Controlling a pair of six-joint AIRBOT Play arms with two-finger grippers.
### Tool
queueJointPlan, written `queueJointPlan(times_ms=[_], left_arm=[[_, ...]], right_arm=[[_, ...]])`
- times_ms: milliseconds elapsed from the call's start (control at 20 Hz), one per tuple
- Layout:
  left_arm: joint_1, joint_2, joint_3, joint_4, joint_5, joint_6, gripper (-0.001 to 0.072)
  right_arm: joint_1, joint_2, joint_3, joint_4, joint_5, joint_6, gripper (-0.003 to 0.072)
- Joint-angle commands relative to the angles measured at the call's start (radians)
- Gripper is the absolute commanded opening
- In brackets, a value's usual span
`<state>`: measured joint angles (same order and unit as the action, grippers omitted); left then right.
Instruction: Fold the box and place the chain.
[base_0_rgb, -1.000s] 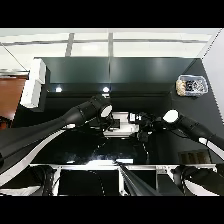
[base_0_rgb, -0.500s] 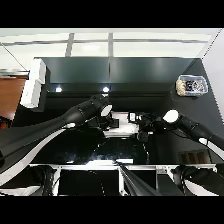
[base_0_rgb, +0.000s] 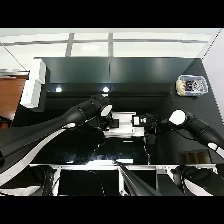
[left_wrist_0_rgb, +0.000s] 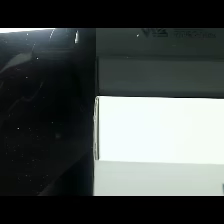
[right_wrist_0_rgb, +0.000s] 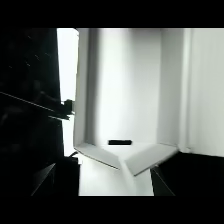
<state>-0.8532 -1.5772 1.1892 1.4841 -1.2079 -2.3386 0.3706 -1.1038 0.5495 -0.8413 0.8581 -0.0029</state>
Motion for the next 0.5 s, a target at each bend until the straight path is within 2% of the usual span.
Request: queueJointPlan(times_ms=[0,150,200,250,300,350,450], left_arm=[[0.001,-0.001,0.0,0.0,0.006,0.001,0.0024],[0.001,-0.001,0.0,0.0,0.007,0.001,0.0024],[0.001,-0.001,0.0,0.0,0.008,0.001,0.0024],[0.001,-0.001,0.0,0.0,0.008,0.001,0.0024],[0.001,-0.001,0.0,0.0,0.008,0.001,0.0024],[0.001,-0.001,0.0,0.0,0.008,0.001,0.0025],[0.001,-0.001,0.0,0.0,0.007,0.001,0.0025]], right_arm=[[-0.002,0.007,0.001,0.022,-0.037,-0.017,0.0598],[0.013,0.004,0.001,0.067,-0.074,-0.049,0.0547],[0.023,0.003,0.001,0.066,-0.082,-0.05,0.0454],[0.026,-0.002,0.001,0.067,-0.091,-0.05,0.0453],[0.03,-0.007,0.001,0.066,-0.092,-0.05,0.0392],[0.032,-0.011,0.001,0.066,-0.087,-0.05,0.0242],[0.032,-0.016,0.001,0.079,-0.084,-0.05,0.0226]])
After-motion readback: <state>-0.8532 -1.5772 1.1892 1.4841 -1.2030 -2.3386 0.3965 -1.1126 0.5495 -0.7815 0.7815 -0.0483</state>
